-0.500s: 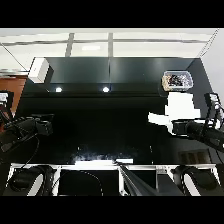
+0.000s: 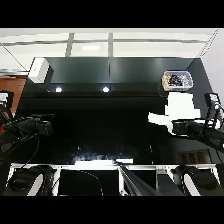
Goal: Fold the box and place the chain.
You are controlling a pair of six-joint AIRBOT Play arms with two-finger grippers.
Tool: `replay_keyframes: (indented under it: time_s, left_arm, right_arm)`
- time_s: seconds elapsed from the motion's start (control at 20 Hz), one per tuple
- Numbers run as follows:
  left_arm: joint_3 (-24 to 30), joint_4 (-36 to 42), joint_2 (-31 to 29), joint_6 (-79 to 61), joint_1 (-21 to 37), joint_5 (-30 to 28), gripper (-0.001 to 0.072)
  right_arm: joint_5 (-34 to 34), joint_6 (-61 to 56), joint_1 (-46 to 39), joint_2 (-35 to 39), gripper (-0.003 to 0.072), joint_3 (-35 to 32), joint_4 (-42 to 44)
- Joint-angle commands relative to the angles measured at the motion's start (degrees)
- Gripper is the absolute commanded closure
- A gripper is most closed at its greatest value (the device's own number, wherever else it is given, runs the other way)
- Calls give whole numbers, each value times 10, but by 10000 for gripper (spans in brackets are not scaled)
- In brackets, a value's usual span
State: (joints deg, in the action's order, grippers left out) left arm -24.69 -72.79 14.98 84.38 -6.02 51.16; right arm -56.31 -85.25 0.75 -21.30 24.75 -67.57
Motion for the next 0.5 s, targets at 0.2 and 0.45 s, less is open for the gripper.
replay_keyframes:
  time_s: [0.2, 0.45]
  left_arm:
    - [7, 0, 0, 0, 0, -61, 684]
    - [9, 0, 1, 0, 0, -232, 684]
  right_arm:
    - [0, 0, 1, 0, 674, 0, 0]
    - [98, -1, 1, 0, 658, 0, 23]
